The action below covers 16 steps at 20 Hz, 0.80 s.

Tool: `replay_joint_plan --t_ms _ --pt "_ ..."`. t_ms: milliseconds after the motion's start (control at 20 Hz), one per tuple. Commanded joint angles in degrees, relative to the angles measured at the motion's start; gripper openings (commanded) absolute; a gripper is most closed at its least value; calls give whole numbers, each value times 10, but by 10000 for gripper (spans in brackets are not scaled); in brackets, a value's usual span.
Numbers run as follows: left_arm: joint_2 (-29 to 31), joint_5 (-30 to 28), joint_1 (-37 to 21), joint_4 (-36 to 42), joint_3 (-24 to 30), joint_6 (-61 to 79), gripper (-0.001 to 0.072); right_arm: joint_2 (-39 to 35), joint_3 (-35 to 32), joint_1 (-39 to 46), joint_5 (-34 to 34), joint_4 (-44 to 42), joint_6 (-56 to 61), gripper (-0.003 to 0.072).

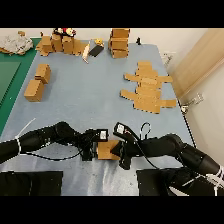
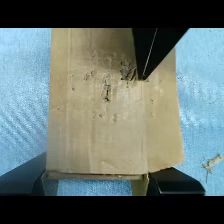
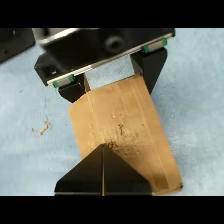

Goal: Fold the box.

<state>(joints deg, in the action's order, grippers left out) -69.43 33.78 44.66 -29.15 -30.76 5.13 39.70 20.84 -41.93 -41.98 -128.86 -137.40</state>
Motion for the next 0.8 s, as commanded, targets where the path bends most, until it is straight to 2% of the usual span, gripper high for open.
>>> replay_joint_plan --t_ms 0,100,200,300,500,750 --pt "0 0 0 0 0 0 470 -18 -1 -57 50 99 41 23" --pt "0 0 0 0 0 0 470 -32 1 -69 49 110 41 218" --pt "0 0 0 0 0 0 470 -45 1 -78 49 127 40 319" --pt "0 0 0 0 0 0 470 -44 1 -78 49 158 39 473" --pt "0 0 0 0 0 0 470 -23 0 -78 53 256 39 473" --pt "0 0 0 0 0 0 470 -30 10 -83 70 256 14 473"
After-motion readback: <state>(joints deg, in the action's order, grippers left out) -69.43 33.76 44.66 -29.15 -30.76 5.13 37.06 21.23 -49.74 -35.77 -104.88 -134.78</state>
